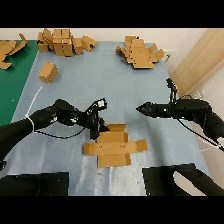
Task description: Fold the box.
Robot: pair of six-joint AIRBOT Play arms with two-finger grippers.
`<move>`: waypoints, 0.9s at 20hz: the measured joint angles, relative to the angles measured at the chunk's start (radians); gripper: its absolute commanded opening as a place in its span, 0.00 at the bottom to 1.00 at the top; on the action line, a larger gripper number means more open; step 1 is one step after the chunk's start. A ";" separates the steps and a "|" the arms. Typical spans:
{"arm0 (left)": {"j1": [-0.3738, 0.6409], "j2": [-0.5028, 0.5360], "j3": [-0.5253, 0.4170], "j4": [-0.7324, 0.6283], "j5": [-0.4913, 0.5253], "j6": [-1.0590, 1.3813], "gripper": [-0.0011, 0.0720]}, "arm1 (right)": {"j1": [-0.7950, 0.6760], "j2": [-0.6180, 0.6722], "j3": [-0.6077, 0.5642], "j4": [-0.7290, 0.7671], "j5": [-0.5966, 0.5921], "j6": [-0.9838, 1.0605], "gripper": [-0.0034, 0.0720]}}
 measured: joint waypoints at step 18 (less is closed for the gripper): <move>0.004 0.040 0.035 -0.053 0.141 0.028 0.03 | 0.000 0.000 0.000 0.001 0.006 0.000 0.49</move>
